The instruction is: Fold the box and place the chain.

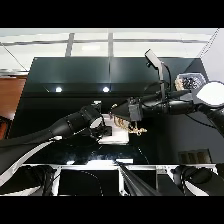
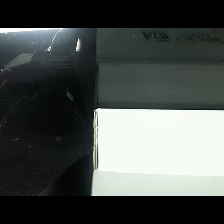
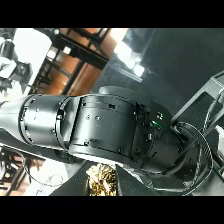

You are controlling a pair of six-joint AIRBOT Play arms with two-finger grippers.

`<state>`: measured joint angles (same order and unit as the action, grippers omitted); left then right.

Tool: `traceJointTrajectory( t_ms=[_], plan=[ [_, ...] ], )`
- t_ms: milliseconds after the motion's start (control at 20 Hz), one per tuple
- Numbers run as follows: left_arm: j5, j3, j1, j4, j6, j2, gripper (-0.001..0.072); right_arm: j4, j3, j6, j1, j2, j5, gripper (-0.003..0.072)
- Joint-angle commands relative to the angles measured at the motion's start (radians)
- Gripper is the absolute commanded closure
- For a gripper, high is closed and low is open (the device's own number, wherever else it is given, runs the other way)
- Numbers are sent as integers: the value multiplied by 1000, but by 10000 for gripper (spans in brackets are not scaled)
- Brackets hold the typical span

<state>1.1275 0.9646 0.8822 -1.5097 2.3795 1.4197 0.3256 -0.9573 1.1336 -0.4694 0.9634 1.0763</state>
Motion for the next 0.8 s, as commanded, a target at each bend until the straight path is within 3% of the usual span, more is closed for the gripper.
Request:
traceJointTrajectory(
  t_ms=[0,200,500,750],
  plan=[
    [0,0,-1,0,0,-1,688,-15,2,-6,8,1,0,685],
    [0,0,-1,0,0,-1,687,-31,-23,-5,10,1,1,684],
    [0,0,0,0,0,-1,688,-25,-201,11,35,1,40,684],
    [3,0,-1,0,0,-1,687,66,-203,54,37,2,93,684]
  ],
)
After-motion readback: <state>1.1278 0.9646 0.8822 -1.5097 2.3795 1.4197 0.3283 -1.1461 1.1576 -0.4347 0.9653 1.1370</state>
